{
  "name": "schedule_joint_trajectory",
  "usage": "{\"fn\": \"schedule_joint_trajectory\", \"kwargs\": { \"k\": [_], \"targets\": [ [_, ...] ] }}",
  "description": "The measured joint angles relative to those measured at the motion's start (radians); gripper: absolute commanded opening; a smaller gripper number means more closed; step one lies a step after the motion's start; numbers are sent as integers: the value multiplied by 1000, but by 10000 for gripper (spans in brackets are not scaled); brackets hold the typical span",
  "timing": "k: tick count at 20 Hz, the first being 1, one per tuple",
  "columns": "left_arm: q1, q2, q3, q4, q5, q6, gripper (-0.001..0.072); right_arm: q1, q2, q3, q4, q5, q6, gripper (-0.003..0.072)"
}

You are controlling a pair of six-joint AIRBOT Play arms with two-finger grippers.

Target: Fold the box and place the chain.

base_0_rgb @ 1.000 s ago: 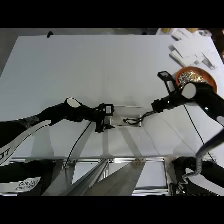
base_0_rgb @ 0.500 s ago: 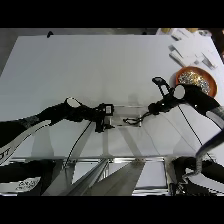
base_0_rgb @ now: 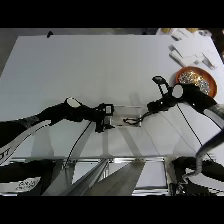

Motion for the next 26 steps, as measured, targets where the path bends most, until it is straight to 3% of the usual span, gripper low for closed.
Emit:
{"fn": "schedule_joint_trajectory", "kwargs": {
  "k": [3,8,23,26],
  "targets": [
    [0,0,0,0,0,0,111,0,1,-1,3,17,3,279],
    [0,0,0,0,0,0,111,1,40,-4,8,84,5,279],
    [0,0,0,0,0,0,111,1,83,-66,8,27,-4,269],
    [0,0,0,0,0,0,111,1,83,-68,4,27,2,164]
  ]
}}
